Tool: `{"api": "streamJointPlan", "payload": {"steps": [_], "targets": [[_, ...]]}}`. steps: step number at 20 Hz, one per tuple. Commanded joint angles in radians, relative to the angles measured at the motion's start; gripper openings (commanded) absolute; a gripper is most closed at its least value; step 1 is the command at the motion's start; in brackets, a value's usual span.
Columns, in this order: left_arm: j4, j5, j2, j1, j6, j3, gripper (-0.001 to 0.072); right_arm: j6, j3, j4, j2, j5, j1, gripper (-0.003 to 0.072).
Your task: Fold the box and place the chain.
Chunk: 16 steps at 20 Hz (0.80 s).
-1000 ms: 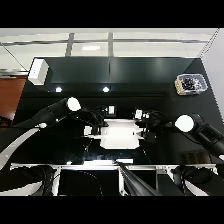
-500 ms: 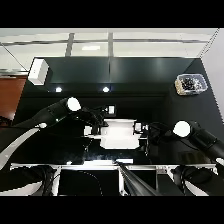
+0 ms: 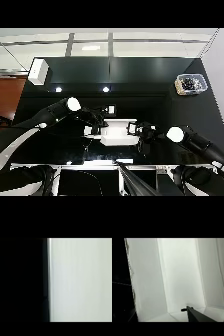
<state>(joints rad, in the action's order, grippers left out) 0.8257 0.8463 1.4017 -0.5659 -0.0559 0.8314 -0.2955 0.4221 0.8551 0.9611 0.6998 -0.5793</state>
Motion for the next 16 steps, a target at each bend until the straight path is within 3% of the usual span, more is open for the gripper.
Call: {"api": "streamJointPlan", "payload": {"steps": [1,8,11,14,16], "targets": [[0.0,0.0,0.0,0.0,0.0,0.0,0.0024,0.0,0.0,0.013,-0.001,-0.053,-0.012,0.0709],[0.0,0.0,0.0,0.0,0.0,0.0,0.0024,-0.018,0.064,0.089,-0.015,-0.002,0.013,0.0708],[0.0,0.0,0.0,0.0,0.0,0.0,0.0024,-0.02,0.084,0.051,-0.016,0.0,0.074,0.0709],[0.0,0.0,0.0,0.0,0.0,0.0,0.0024,0.111,0.085,-0.061,-0.015,0.056,0.089,0.0708],[0.0,0.0,0.0,0.0,0.0,0.0,0.0024,0.129,0.085,-0.055,-0.015,0.025,0.096,0.0708]]}}
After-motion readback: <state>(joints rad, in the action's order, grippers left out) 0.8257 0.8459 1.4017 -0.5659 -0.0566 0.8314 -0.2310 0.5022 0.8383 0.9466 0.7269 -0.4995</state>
